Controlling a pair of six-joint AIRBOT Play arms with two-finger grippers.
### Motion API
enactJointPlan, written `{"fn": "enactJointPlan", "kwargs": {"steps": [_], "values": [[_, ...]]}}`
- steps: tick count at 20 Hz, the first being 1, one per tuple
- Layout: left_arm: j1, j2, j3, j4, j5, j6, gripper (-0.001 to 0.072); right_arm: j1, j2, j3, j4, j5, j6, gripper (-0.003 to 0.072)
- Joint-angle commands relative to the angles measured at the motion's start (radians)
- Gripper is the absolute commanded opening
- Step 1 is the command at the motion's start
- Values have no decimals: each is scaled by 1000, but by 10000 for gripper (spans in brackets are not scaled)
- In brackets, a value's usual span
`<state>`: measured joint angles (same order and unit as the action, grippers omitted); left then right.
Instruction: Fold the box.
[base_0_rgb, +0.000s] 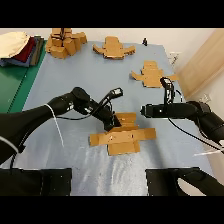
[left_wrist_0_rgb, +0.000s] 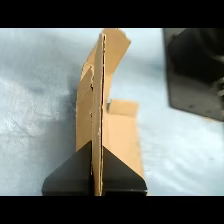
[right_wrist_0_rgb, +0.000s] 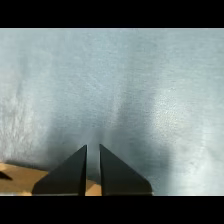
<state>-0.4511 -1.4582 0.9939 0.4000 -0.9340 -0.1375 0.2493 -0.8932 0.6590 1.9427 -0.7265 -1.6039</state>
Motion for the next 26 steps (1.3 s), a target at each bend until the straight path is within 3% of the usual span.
{"fn": "enactJointPlan", "kwargs": {"steps": [1,3,5,9,11,14,17,22,26], "values": [[-67,35,-59,24,177,75,11,0,-38,2,-6,29,18,121],[-68,27,-63,24,173,86,12,0,-56,2,-1,33,18,121],[-63,24,-63,25,174,86,13,0,-58,2,2,43,18,72],[-63,24,-63,31,174,97,13,0,-58,2,2,27,18,68],[-63,24,-63,36,173,96,14,0,-58,2,-3,-61,18,3],[-63,24,-63,45,172,96,14,2,-31,2,-55,-250,30,3],[-63,24,-62,45,173,96,14,2,17,-33,-172,-336,113,3],[-63,24,-62,45,174,96,14,2,20,-167,-184,-264,112,3],[-63,25,-62,41,174,96,14,2,19,-183,-181,-241,112,3]]}}
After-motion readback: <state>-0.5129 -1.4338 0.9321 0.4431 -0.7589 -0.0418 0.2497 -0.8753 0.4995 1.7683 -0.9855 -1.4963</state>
